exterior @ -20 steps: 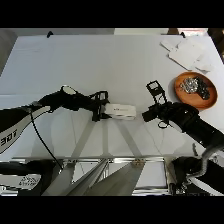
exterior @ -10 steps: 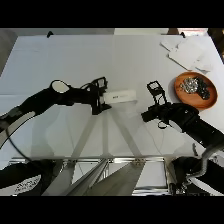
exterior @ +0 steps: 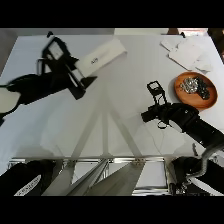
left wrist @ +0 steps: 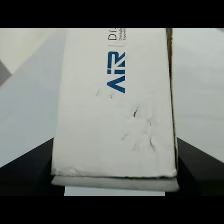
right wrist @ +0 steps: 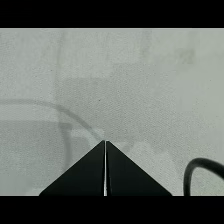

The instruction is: Fold the box and place the chain.

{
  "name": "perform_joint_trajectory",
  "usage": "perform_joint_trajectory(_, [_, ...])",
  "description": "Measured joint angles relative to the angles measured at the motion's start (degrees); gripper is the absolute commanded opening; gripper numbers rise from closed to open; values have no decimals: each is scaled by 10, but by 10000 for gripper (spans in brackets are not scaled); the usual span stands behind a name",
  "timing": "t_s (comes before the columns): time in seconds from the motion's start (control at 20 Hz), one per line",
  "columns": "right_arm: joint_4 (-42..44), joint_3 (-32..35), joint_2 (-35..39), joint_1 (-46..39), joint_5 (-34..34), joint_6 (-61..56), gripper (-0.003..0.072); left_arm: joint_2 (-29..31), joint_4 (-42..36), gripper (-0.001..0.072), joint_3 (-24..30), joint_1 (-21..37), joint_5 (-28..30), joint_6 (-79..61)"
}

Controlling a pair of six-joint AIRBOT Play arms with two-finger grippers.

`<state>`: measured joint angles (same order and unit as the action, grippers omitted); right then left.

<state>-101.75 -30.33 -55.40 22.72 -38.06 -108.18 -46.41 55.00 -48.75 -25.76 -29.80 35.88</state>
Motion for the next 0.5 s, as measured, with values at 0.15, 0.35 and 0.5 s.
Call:
perform_joint_trajectory(0.15, [0, 0, 0, 0, 0, 0, 10, 51, 222, 3, 0, 0, -4, 250])
perform_joint_trajectory(0.35, [1, 0, 0, 0, 0, 0, 10, 70, 500, 4, 0, 1, -86, 567])
perform_joint_trajectory(0.5, [1, 0, 0, 0, 0, 0, 10, 59, 610, 4, 0, 15, -129, 680])
